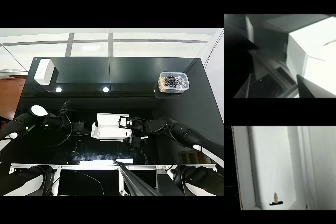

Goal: Fold the box and place the chain.

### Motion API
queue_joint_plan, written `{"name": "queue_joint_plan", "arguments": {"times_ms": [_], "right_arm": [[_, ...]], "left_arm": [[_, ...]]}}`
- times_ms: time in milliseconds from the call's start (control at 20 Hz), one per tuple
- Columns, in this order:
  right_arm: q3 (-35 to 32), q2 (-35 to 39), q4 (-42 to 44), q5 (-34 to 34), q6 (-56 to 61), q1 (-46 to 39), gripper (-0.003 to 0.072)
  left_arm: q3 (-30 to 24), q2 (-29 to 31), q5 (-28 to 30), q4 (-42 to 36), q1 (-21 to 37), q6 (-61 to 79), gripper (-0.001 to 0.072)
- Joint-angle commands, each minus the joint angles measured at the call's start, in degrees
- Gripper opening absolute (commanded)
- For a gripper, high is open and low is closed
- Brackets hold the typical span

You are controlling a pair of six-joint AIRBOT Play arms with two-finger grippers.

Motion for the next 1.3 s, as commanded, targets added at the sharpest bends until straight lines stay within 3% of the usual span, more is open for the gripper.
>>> {"name": "queue_joint_plan", "arguments": {"times_ms": [0,550,850,1050,1250], "right_arm": [[-0.02,0.04,0.02,0.02,0.02,0.0,0.0531],[-0.02,0.04,0.02,0.02,0.02,0.0,0.053],[-0.02,0.04,0.02,0.0,0.02,0.0,0.053],[-0.02,0.04,0.02,0.0,0.02,0.0,0.053],[-0.02,0.04,0.02,0.0,0.02,0.0,0.0531]], "left_arm": [[2.21,0.09,-0.94,-1.11,-3.82,-0.2,0.0712],[5.97,0.07,-0.9,-0.85,-6.25,-3.21,0.0711],[5.97,0.09,8.55,0.7,-13.33,-10.93,0.0709],[5.97,0.09,12.0,7.72,-17.64,-18.23,0.0708],[6.08,0.09,15.37,9.03,-20.33,-21.44,0.0706]]}}
